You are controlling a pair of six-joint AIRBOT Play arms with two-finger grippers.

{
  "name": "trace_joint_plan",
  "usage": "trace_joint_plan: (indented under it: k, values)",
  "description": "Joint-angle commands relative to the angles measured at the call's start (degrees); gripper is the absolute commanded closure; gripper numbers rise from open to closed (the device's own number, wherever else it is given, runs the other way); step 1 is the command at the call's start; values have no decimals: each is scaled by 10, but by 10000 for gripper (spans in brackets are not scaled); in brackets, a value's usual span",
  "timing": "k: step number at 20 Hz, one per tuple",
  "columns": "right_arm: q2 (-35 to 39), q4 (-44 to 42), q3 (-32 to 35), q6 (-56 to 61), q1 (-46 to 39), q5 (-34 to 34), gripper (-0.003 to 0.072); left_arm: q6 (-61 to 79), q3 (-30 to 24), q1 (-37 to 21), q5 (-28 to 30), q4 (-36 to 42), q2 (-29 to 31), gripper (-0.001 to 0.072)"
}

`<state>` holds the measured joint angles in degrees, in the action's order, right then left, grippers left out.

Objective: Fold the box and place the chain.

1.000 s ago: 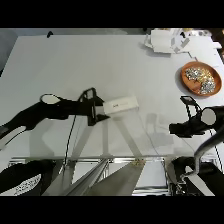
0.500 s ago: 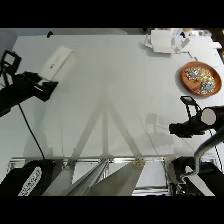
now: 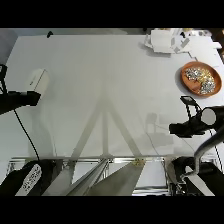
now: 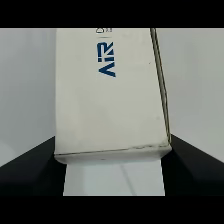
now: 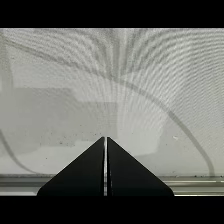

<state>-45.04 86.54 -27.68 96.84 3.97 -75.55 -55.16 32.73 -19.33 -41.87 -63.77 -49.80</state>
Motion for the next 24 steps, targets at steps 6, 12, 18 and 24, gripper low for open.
trace_joint_plan:
  k: [6, 12, 18, 24]
  values:
    - [0, 0, 0, 0, 0, 0, 668, -21, -3, -7, -60, -24, -82, 148]
    - [0, 0, 0, 0, 0, 0, 668, -43, -3, -5, -60, -38, -81, 10]
    - [0, 0, 0, 0, 0, 0, 668, -45, -3, 14, -115, -41, 12, 17]
    - [0, 0, 0, 0, 0, 0, 668, -71, -3, 69, -280, -41, 151, 20]
